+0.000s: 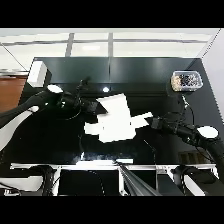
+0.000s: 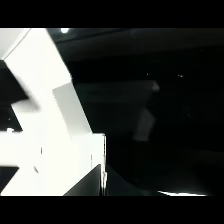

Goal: Fold the box and place the chain.

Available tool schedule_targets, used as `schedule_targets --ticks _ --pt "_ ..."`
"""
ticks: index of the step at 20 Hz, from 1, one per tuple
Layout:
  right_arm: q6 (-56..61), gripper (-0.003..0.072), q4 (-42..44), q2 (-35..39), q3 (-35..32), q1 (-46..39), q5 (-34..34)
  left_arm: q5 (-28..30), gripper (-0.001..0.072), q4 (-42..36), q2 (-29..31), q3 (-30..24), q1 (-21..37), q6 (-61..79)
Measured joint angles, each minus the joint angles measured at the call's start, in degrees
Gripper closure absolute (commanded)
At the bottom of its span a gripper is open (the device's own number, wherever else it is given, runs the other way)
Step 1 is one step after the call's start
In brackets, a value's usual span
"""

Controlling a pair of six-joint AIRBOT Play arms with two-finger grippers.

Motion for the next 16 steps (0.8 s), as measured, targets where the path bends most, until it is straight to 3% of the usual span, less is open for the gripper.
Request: schedule_targets --ticks 4,9,16 --pt "0.09 0.0676 0.02 0.00 -0.02 0.22 -0.11 -5.40 0.0015 0.81 -4.74 4.28 0.04 2.34" --pt "0.20 0.0676 0.02 0.00 -0.02 0.26 -0.13 -9.97 0.0016 5.07 -6.25 7.89 2.58 2.08" --pt "0.20 0.0676 0.02 0.00 -0.02 0.26 -0.13 -7.93 0.0015 7.50 -6.93 8.92 5.51 -3.37"
